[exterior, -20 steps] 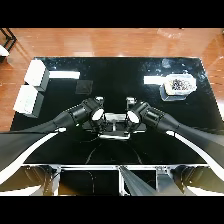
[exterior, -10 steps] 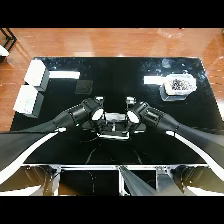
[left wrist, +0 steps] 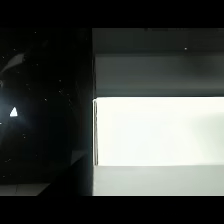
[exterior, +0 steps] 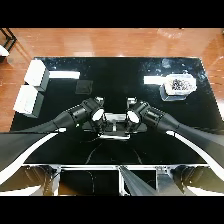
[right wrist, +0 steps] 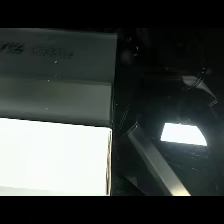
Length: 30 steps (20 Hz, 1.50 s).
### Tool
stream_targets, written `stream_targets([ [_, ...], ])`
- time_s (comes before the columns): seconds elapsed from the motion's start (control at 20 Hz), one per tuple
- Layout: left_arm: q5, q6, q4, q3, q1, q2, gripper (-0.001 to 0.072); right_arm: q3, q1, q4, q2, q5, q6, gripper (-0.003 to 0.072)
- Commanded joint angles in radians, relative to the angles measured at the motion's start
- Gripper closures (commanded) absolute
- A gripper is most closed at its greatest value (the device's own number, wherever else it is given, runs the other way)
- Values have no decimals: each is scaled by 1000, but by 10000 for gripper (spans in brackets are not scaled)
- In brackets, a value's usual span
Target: Fold the box and place the chain.
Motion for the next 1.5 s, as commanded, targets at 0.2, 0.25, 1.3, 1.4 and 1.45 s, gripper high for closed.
stream_targets([
  [0.2, -1, 5, 6, 0, 0, 0, 689, 1, 0, -5, 2, 16, -15, 460],
  [0.25, -1, 5, 6, 0, 0, 0, 688, 1, -2, -10, 6, 30, -26, 340],
  [1.3, 2, 5, 6, 0, -1, 0, 689, -3, -659, -418, 520, -112, -414, 288],
  [1.4, 3, 5, 6, 0, -1, 0, 689, 0, -760, -340, 447, -195, -520, -13],
  [1.45, 4, 5, 6, 0, -1, 0, 689, 5, -797, -308, 402, -225, -542, -13],
])
